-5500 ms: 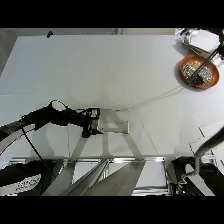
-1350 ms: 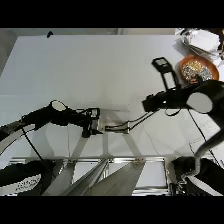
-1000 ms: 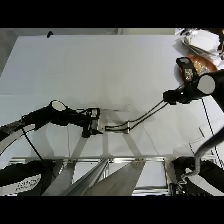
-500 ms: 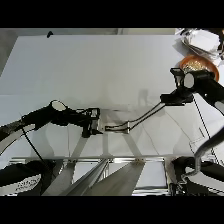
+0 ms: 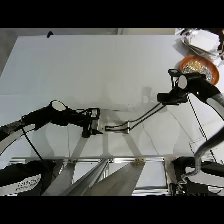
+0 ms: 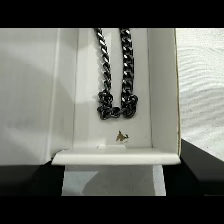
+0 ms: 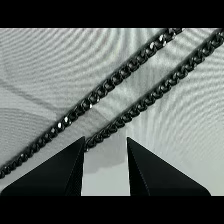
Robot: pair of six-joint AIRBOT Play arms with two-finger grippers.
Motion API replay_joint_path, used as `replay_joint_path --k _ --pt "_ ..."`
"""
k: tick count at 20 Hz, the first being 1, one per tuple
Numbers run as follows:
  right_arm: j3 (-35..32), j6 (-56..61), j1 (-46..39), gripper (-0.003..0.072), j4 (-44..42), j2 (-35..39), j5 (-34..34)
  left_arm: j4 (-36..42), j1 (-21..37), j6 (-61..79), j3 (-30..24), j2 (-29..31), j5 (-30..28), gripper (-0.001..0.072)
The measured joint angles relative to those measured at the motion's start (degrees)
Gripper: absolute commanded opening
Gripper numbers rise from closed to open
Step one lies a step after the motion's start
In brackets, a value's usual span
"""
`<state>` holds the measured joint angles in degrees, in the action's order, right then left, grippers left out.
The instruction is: Fold the box and place the chain.
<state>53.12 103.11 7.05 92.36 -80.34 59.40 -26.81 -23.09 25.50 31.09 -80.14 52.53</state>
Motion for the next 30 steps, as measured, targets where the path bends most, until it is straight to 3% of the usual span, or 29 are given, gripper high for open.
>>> replay_joint_path --k 10,14,15,22,26,30 --pt "0.0 1.5 0.0 0.0282 0.1 -2.5 0.4 0.0 0.0 0.0 0.0 0.0 0.0 0.0273" --pt "0.0 1.7 0.0 0.0055 -0.1 -2.7 0.2 0.0 0.0 0.0 0.0 0.0 0.0 0.0273" --pt "0.0 1.7 0.0 0.0032 0.0 -2.7 0.1 0.0 0.0 0.0 0.0 0.0 0.0 0.0273" --pt "-0.1 1.6 0.0 0.0011 0.1 -2.4 -0.2 0.0 0.0 0.0 0.0 0.0 0.0 0.0273" --pt "-0.1 0.2 0.0 0.0011 0.0 2.7 1.0 0.0 0.0 0.0 0.0 0.0 0.0 0.0273" --pt "-0.1 -2.5 0.0 0.0011 -1.6 13.2 3.1 0.0 0.0 0.0 0.0 0.0 0.0 0.0273"
